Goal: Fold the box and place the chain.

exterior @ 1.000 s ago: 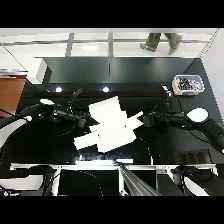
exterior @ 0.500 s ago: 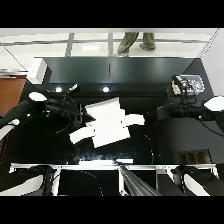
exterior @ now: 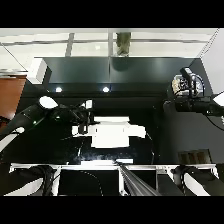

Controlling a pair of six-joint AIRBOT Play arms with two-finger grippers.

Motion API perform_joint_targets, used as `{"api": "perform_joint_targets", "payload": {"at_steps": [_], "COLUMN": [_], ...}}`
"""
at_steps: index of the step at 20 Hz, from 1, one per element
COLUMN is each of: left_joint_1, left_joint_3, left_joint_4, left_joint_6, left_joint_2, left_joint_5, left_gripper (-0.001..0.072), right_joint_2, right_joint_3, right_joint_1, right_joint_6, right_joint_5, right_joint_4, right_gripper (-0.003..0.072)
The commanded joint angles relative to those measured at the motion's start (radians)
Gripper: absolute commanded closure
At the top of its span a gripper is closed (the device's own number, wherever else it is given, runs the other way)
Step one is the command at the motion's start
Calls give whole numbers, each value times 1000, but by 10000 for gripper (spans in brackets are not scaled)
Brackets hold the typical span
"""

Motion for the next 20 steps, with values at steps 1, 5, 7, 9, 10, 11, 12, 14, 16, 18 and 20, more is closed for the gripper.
{"api": "perform_joint_targets", "payload": {"at_steps": [1, 5, 7, 9, 10, 11, 12, 14, 16, 18, 20], "left_joint_1": [-32, -31, -31, -31, -31, -31, -31, -31, -31, -31, -30], "left_joint_3": [-5, -5, -5, -4, -4, -4, -4, -4, -4, -4, -4], "left_joint_4": [4, 19, 19, 19, 18, 18, 18, 18, 18, 18, 18], "left_joint_6": [37, 37, 37, 36, 36, 37, 36, 36, 36, 36, 36], "left_joint_2": [-49, -80, -80, -80, -80, -80, -80, -80, -80, -80, -80], "left_joint_5": [82, 83, 83, 82, 82, 82, 82, 81, 72, 66, 67], "left_gripper": [683, 683, 683, 683, 683, 683, 683, 683, 682, 682, 682], "right_joint_2": [0, 0, -3, -13, -21, -30, -38, -51, -60, -66, -66], "right_joint_3": [-19, -66, -80, -80, -82, -85, -89, -103, -131, -159, -177], "right_joint_1": [61, 177, 240, 299, 325, 351, 377, 430, 474, 499, 506], "right_joint_6": [-92, -222, -229, -205, -207, -217, -240, -326, -444, -523, -531], "right_joint_5": [-5, -5, -14, -24, -24, -23, -21, -21, -22, -32, -39], "right_joint_4": [-21, -31, -24, -12, -22, -39, -65, -109, -114, -145, -175], "right_gripper": [46, 46, 46, 46, 46, 45, 45, 46, 46, 46, 47]}}
